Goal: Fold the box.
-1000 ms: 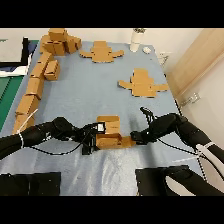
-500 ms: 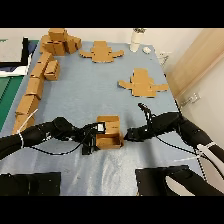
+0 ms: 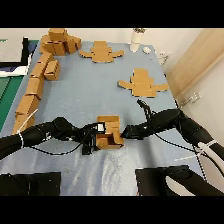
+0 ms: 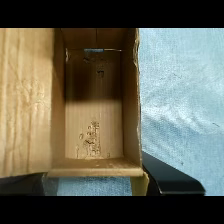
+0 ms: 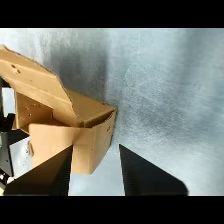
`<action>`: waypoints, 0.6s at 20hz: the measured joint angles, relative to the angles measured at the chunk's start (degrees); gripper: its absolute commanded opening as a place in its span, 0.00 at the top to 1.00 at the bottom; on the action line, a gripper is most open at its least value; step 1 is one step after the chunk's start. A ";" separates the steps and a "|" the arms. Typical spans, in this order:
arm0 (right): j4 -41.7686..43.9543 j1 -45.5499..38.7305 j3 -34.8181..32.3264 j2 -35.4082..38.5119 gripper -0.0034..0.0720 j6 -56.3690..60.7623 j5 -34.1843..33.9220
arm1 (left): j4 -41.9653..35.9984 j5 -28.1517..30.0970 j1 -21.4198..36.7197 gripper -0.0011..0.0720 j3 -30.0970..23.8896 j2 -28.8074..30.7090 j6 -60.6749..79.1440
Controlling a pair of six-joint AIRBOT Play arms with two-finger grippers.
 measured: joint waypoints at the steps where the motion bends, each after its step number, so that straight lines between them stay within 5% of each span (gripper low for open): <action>1: 0.00 1.51 0.02 -0.15 0.34 0.81 0.72 | 0.02 0.00 0.00 0.37 0.00 0.00 0.00; 5: -6.27 10.75 1.20 -1.07 0.34 10.97 4.66 | 0.02 0.00 0.00 0.37 0.00 0.00 0.02; 12: -29.31 27.15 9.09 -5.84 0.38 41.64 4.33 | -0.02 -0.02 0.00 0.37 0.00 0.00 0.04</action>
